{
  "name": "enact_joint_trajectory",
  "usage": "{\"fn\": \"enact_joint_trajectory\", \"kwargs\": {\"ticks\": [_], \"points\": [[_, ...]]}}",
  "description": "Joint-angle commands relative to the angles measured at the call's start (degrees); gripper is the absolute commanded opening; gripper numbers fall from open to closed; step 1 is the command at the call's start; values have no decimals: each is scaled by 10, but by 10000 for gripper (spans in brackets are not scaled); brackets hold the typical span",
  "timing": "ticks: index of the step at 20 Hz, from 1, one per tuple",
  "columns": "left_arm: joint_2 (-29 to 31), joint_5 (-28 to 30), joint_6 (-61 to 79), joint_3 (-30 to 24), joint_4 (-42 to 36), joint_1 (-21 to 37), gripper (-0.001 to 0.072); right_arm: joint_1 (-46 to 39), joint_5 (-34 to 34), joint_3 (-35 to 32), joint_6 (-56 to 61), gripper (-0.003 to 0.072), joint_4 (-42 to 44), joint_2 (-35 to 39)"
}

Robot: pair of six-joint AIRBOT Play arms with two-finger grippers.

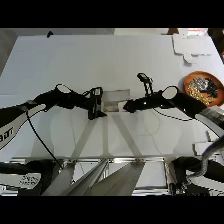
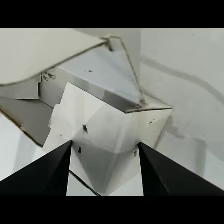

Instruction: Fold the box and place the chain.

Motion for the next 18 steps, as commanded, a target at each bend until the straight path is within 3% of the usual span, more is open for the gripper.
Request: {"fn": "enact_joint_trajectory", "kwargs": {"ticks": [1, 13, 18], "points": [[0, -4, 1, 0, 3, 0, 158, 0, 6, 0, 68, 430, -62, 4], [0, -4, 1, 0, 3, 0, 158, 31, -15, 1, 162, 423, -95, 4], [0, -4, 1, 0, 3, 0, 158, 79, -18, 11, 385, 398, -304, 7]]}}
